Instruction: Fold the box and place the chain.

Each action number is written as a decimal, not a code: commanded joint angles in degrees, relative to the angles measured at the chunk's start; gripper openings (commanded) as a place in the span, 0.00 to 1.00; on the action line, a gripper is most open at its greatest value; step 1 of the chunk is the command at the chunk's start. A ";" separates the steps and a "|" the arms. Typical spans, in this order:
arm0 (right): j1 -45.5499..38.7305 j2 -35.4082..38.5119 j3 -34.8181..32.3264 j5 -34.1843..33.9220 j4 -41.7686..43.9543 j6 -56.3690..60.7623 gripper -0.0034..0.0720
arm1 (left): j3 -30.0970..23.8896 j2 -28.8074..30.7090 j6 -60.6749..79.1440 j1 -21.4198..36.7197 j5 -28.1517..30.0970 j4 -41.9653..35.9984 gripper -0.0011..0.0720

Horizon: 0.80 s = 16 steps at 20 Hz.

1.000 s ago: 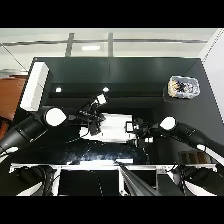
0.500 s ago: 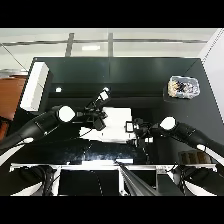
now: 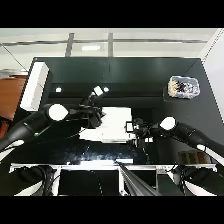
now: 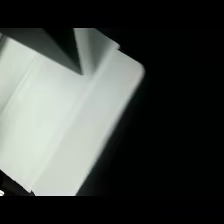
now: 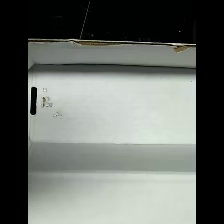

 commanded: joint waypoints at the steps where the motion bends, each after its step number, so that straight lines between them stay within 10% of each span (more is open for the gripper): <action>1: 0.07 -0.02 -0.02 -0.09 0.02 0.04 0.50 | 0.04 5.14 -0.15 4.55 -5.70 1.22 0.99; 8: 0.07 -0.02 -0.02 -0.09 0.02 0.04 0.50 | -3.45 5.16 3.87 13.44 -28.00 2.91 0.99; 16: 0.07 -0.02 -0.02 -0.07 0.04 0.07 0.50 | -12.02 2.51 22.86 8.48 -15.45 -7.52 0.96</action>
